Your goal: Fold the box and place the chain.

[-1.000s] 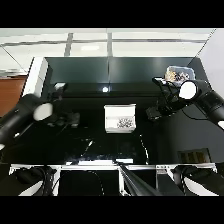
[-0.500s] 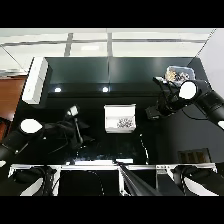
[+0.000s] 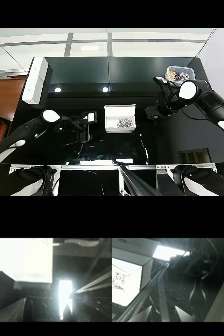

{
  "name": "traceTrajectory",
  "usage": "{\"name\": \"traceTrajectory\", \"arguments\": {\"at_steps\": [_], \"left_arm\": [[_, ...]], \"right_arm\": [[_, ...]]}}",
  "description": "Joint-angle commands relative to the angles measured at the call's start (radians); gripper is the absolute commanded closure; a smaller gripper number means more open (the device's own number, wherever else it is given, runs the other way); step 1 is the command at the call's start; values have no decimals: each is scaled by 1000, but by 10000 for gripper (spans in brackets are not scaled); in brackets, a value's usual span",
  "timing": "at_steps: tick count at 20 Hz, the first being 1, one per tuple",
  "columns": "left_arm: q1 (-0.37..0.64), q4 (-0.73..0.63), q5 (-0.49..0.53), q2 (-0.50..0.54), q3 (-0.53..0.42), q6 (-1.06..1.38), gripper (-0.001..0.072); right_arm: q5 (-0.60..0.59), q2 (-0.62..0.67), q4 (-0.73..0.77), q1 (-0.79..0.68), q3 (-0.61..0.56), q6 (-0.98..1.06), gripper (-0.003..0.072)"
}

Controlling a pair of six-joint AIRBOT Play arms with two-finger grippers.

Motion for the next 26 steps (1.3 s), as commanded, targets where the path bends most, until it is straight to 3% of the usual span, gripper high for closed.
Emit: {"name": "traceTrajectory", "arguments": {"at_steps": [1, 16, 17, 19, 20, 21, 23, 26], "left_arm": [[-3, -63, 17, -75, 64, 29, -5], [-73, -40, 4, -186, 189, 21, 8], [-76, -40, 7, -189, 192, 20, 68], [-78, -39, 7, -190, 193, 20, 273], [-78, -39, 7, -190, 193, 20, 334], [-78, -39, 7, -190, 193, 20, 341], [-78, -39, 8, -190, 193, 19, 341], [-79, -39, 11, -190, 193, 18, 340]], "right_arm": [[-5, 0, 1, 0, -1, 0, 340], [-102, -1, 1, 0, -1, 0, 340], [-114, -1, 1, 0, -1, 0, 340], [-150, -1, 1, 0, -1, 0, 340], [-184, -1, 5, 0, -1, 0, 340], [-237, -1, 13, 0, -1, 15, 338], [-369, -2, 48, 0, -1, 66, -5], [-500, -40, 176, 0, -1, 26, -4]]}}
